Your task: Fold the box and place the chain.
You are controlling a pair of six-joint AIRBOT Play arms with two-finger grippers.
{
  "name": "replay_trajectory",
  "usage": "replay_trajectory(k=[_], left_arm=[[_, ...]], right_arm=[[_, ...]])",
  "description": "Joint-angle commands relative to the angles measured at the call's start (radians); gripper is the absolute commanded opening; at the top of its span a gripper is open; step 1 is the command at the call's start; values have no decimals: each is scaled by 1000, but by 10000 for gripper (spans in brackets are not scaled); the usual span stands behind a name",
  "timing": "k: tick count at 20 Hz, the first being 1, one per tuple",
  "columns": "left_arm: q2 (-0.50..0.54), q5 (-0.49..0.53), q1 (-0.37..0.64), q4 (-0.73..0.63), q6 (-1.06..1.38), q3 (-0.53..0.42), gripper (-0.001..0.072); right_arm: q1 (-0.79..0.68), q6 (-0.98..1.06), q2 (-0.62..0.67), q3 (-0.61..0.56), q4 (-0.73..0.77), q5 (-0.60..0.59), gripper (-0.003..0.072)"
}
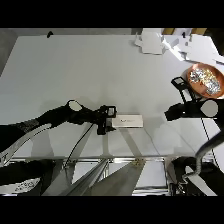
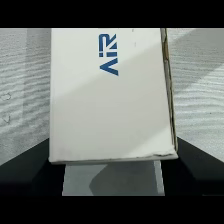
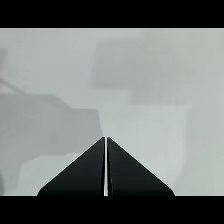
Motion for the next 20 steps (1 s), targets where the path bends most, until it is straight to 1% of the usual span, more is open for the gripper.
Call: replay_trajectory(k=[1, 5, 18, 19, 20], left_arm=[[1, 0, 0, 0, 1, 0, 108], [1, 0, 0, 0, 0, 0, 107], [5, -2, 0, 0, -3, 0, 107], [20, -7, 5, 5, -34, 0, 115], [46, -7, 14, 5, -72, 0, 152]], right_arm=[[-75, 81, -25, -43, -84, 53, 12], [-87, 80, -31, -45, -61, 55, 13], [-87, 80, -31, -45, -61, 55, 13], [-87, 80, -31, -45, -61, 55, 13], [-87, 80, -31, -45, -61, 55, 13]])
